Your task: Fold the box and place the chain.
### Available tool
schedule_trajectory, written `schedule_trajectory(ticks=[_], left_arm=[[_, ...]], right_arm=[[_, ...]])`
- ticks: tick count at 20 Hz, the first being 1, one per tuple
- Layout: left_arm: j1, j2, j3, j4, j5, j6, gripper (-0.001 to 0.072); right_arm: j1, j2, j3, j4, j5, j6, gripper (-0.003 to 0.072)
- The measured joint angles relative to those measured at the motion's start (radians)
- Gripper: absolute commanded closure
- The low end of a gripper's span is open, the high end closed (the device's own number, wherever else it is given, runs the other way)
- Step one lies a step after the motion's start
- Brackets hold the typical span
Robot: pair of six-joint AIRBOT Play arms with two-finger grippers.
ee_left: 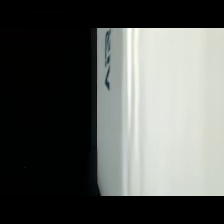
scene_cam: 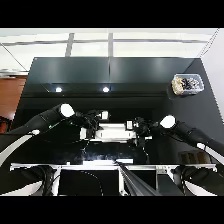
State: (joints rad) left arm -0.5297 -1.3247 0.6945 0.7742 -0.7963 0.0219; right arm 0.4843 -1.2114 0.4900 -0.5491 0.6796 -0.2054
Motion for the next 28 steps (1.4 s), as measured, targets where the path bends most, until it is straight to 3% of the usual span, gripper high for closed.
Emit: schedule_trajectory(ticks=[10, 11, 12, 13, 14, 15, 16, 20, 21, 22, 23, 26, 28], left_arm=[[0.0, 0.0, 0.0, -0.001, 0.0, -0.001, 0.0686], [0.0, 0.0, 0.0, -0.001, 0.0, -0.001, 0.0685], [0.0, 0.0, 0.0, -0.001, 0.0, -0.001, 0.0678], [0.0, 0.0, 0.0, -0.001, -0.001, -0.003, 0.0564], [0.0, 0.0, 0.0, -0.005, -0.006, -0.017, 0.0334], [0.0, 0.003, 0.002, -0.003, -0.008, -0.034, 0.0163], [0.001, 0.009, 0.006, 0.004, -0.009, -0.059, 0.0127], [0.002, 0.08, 0.039, 0.132, -0.048, -0.236, 0.0131], [0.002, 0.112, 0.047, 0.192, -0.068, -0.314, 0.018], [0.003, 0.145, 0.054, 0.255, -0.098, -0.401, 0.0398], [0.003, 0.179, 0.059, 0.308, -0.135, -0.478, 0.0661], [0.002, 0.27, 0.066, 0.401, -0.254, -0.703, 0.0686], [0.001, 0.303, 0.063, 0.355, -0.326, -0.814, 0.0686]], right_arm=[[0.001, 0.0, 0.0, -0.005, -0.011, 0.018, 0.0069], [0.001, 0.0, 0.0, -0.005, -0.011, 0.018, 0.0182], [0.001, 0.0, 0.0, -0.005, -0.01, 0.019, 0.0207], [0.001, 0.0, 0.0, -0.005, -0.009, 0.019, 0.0207], [0.001, 0.0, 0.0, -0.005, -0.009, 0.019, 0.0207], [0.001, 0.0, 0.0, -0.005, -0.009, 0.019, 0.0207], [0.001, 0.0, 0.0, -0.005, -0.009, 0.019, 0.0207], [0.001, 0.0, 0.0, -0.005, -0.008, 0.019, 0.0207], [0.001, 0.0, 0.0, -0.005, -0.008, 0.019, 0.0207], [0.001, 0.0, 0.0, -0.005, -0.008, 0.019, 0.0207], [0.001, 0.0, 0.0, -0.006, -0.008, 0.019, 0.0207], [0.001, 0.0, 0.0, -0.006, -0.007, 0.019, 0.0207], [0.001, 0.0, 0.0, -0.007, -0.007, 0.019, 0.0207]])
